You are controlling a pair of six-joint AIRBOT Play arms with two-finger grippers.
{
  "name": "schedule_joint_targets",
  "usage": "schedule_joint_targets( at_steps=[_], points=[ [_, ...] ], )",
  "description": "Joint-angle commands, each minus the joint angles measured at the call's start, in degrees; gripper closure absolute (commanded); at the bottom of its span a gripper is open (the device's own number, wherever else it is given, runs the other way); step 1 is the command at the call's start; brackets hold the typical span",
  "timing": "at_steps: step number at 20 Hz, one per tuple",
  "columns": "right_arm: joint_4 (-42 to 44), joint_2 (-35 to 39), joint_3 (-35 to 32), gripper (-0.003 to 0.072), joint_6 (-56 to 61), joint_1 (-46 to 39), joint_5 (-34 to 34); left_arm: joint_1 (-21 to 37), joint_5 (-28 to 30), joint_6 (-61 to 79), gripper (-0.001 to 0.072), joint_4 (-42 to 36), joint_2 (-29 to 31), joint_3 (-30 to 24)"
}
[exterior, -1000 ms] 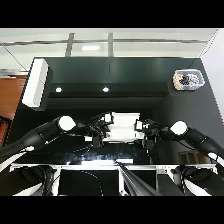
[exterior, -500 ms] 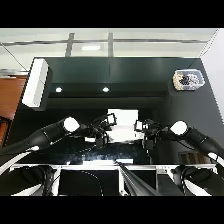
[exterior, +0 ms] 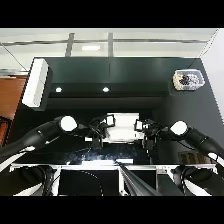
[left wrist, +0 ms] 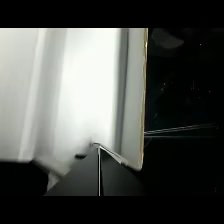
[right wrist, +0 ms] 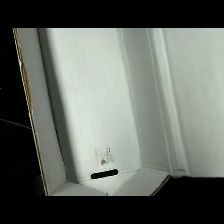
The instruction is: Fold the box and place the chain.
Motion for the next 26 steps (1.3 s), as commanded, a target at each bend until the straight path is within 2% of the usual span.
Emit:
schedule_joint_targets(
  at_steps=[1, 3, 5, 8, 11, 14, 16, 19, 22, 24, 26],
  points=[
    [-0.02, 0.0, -0.02, 0.0432, -0.02, 0.04, 0.0, 5.73, -7.45, -9.49, 0.0686, 5.81, 7.08, 0.39],
    [-0.02, 0.0, -0.02, 0.0432, -0.02, 0.02, 0.0, 11.04, -11.72, -14.43, 0.0686, 5.88, 11.85, 0.37],
    [-0.02, 0.0, -0.02, 0.0433, -0.02, 0.04, 0.0, 17.86, -14.67, -25.75, 0.0686, 6.56, 14.6, 0.37],
    [-0.02, 0.0, -0.02, 0.0433, -0.02, 0.04, 0.0, 27.61, -17.59, -40.06, 0.0686, 10.36, 14.38, -0.81],
    [-0.02, 0.0, -0.02, 0.0432, -0.02, 0.04, 0.0, 32.81, -16.96, -61.11, 0.0685, 10.12, 12.92, -6.45],
    [-0.02, 0.0, -0.02, 0.0432, -0.02, 0.04, 0.0, 33.57, -16.52, -67.34, 0.0685, 8.68, 9.6, -11.91],
    [-0.02, 0.0, -0.02, 0.0432, -0.02, 0.02, 0.0, 33.38, -15.8, -66.51, 0.0685, 3.1, 6.21, -14.4],
    [-0.02, 0.0, -0.02, 0.0432, -0.02, 0.02, 0.0, 32.0, -14.4, -59.93, 0.0686, -4.66, 1.46, -14.82],
    [-0.02, 0.0, -0.02, 0.0432, -0.04, 0.02, 0.0, 29.83, -12.07, -54.34, 0.0685, -16.65, -2.25, -14.8],
    [-0.02, 0.0, -0.02, 0.0432, -0.02, 0.04, 0.0, 28.7, -13.7, -45.75, 0.0686, -24.87, -4.85, -14.8],
    [-0.02, 0.0, -0.02, 0.0432, -0.04, 0.04, -0.02, 27.74, -15.45, -40.94, 0.0687, -28.17, -5.77, -14.64]
  ],
)
